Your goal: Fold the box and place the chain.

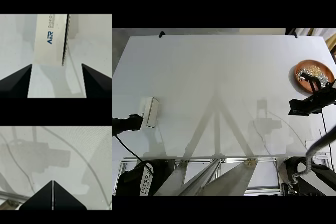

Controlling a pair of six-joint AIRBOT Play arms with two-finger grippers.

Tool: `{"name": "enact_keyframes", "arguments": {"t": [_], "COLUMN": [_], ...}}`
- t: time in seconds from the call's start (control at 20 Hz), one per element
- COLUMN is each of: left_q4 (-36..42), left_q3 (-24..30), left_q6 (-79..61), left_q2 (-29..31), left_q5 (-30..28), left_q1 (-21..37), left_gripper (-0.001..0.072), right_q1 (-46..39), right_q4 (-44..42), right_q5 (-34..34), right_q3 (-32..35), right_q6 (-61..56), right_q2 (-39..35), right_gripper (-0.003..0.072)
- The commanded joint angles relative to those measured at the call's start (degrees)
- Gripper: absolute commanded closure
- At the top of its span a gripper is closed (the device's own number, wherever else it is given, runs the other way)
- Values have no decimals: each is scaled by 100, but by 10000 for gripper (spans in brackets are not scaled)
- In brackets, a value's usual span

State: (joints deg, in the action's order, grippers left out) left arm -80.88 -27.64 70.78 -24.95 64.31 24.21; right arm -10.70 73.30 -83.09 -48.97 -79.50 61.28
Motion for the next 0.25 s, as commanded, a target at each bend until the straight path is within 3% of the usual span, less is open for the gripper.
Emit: {"name": "enact_keyframes", "arguments": {"t": [0.0,0.2], "left_q4": [70,74], "left_q3": [0,0], "left_q6": [20,22], "left_q2": [44,42], "left_q5": [-133,-129], "left_q1": [-2,-2], "left_gripper": [7,7], "right_q1": [-2,-2], "right_q4": [-2,-2], "right_q5": [-2,0], "right_q3": [-7,-7], "right_q6": [0,0], "right_q2": [4,4], "right_gripper": [673,673]}}
